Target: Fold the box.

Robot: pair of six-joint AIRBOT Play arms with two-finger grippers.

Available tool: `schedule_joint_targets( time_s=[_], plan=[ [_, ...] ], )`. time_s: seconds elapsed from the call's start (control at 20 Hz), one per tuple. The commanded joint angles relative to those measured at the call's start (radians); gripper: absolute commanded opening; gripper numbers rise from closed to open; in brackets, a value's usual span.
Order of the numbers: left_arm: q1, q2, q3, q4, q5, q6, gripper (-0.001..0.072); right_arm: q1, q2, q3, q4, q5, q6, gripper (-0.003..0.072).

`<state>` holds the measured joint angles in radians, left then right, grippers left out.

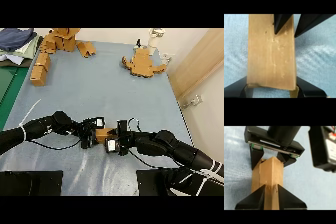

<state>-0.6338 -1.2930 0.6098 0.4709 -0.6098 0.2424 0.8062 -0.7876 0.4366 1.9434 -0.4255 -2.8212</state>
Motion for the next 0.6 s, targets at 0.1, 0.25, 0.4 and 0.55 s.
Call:
schedule_joint_targets(
  time_s=[0.1, 0.25, 0.4, 0.55],
  plan=[
    [0.000, 0.000, 0.000, 0.000, 0.000, 0.000, 0.0336, 0.000, 0.035, 0.001, 0.001, -0.002, 0.000, 0.0230],
    [0.000, 0.000, 0.000, 0.000, 0.000, 0.000, 0.0336, 0.000, 0.032, 0.000, 0.000, -0.002, 0.001, 0.0227],
    [0.000, 0.000, 0.000, 0.000, 0.000, -0.001, 0.0336, -0.003, 0.028, 0.000, -0.018, 0.000, 0.001, 0.0223],
    [0.000, 0.000, 0.000, 0.000, 0.000, -0.001, 0.0336, -0.003, 0.006, 0.000, -0.033, 0.012, 0.001, 0.0220]
  ],
)
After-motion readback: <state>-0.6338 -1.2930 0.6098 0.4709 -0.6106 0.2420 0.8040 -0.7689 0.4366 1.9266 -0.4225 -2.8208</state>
